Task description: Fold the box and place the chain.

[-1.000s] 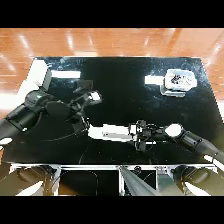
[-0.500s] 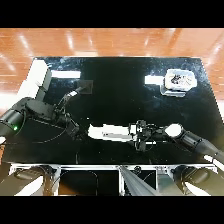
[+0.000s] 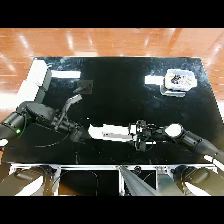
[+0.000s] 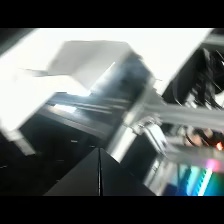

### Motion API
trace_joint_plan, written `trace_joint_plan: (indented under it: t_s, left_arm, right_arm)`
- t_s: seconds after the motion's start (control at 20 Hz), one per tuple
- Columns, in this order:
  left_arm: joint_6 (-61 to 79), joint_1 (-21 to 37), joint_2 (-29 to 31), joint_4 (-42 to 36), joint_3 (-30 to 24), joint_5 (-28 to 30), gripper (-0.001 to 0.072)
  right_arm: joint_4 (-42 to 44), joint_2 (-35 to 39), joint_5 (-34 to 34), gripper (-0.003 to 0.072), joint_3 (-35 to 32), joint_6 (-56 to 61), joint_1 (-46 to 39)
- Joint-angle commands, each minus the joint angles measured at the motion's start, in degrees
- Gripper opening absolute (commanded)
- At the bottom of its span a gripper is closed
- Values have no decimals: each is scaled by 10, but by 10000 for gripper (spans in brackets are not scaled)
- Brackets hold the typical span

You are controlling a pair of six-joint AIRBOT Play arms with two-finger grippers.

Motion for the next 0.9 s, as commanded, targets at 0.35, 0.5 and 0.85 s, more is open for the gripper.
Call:
trace_joint_plan:
  t_s: [0.35,0.5,0.85]
  left_arm:
    - [25,-242,113,3,-31,-317,13]
    - [2,-304,114,-12,-73,-428,14]
    - [-24,-368,102,-14,-84,-665,15]
  right_arm:
    - [0,0,-1,544,1,1,0]
    - [0,0,-2,545,1,2,0]
    - [0,0,-2,544,1,2,0]
